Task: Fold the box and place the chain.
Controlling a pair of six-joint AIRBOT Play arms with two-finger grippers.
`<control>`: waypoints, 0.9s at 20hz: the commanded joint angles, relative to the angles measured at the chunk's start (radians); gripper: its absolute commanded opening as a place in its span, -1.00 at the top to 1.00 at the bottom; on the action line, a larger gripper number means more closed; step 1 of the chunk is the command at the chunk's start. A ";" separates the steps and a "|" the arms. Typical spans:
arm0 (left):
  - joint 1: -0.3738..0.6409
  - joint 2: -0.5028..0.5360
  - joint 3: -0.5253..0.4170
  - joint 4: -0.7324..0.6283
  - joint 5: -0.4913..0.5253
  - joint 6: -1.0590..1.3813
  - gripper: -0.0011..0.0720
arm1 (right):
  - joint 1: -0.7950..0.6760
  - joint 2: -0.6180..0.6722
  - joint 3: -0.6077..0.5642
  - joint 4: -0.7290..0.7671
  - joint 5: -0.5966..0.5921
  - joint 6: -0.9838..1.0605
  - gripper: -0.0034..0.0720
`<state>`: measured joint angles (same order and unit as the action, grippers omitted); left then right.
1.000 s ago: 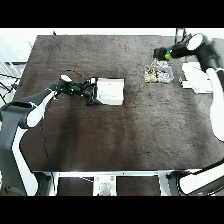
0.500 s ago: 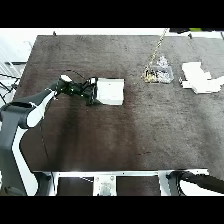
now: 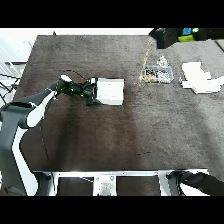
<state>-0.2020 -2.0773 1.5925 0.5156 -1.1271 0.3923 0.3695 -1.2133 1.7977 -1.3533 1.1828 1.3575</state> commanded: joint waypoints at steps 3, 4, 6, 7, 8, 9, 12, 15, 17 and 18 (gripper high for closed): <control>0.000 0.000 0.000 0.000 0.000 0.000 -0.50 | 0.104 -0.003 -0.097 0.004 -0.099 0.000 0.88; 0.000 0.000 0.000 0.000 0.000 0.000 -0.50 | 0.117 -0.008 -0.122 0.011 -0.152 0.000 0.88; 0.000 0.000 0.000 0.000 0.000 0.000 -0.50 | 0.144 -0.023 -0.169 0.019 -0.232 0.000 0.88; 0.000 0.000 0.000 0.000 0.000 0.000 -0.50 | 0.156 -0.034 -0.187 0.018 -0.257 0.000 0.88; 0.000 0.000 0.000 0.000 0.000 0.000 -0.50 | 0.165 -0.048 -0.201 0.019 -0.278 0.001 0.88; 0.000 0.000 0.000 0.000 0.000 0.000 -0.50 | 0.169 -0.065 -0.208 0.019 -0.285 0.004 0.88; 0.000 0.000 0.000 0.000 0.000 0.000 -0.50 | 0.172 -0.126 -0.212 0.019 -0.294 0.046 0.88; 0.000 0.000 0.000 0.000 0.000 0.000 -0.50 | 0.172 -0.187 -0.212 0.042 -0.294 0.056 0.88; 0.000 0.000 0.000 0.000 0.000 0.000 -0.50 | 0.172 -0.229 -0.212 0.069 -0.299 0.056 0.88; 0.000 0.000 0.000 0.000 0.000 0.000 -0.50 | 0.172 -0.256 -0.213 0.077 -0.303 0.056 0.88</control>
<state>-0.2020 -2.0773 1.5925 0.5156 -1.1275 0.3920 0.5400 -1.4113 1.5871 -1.3060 0.8917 1.4048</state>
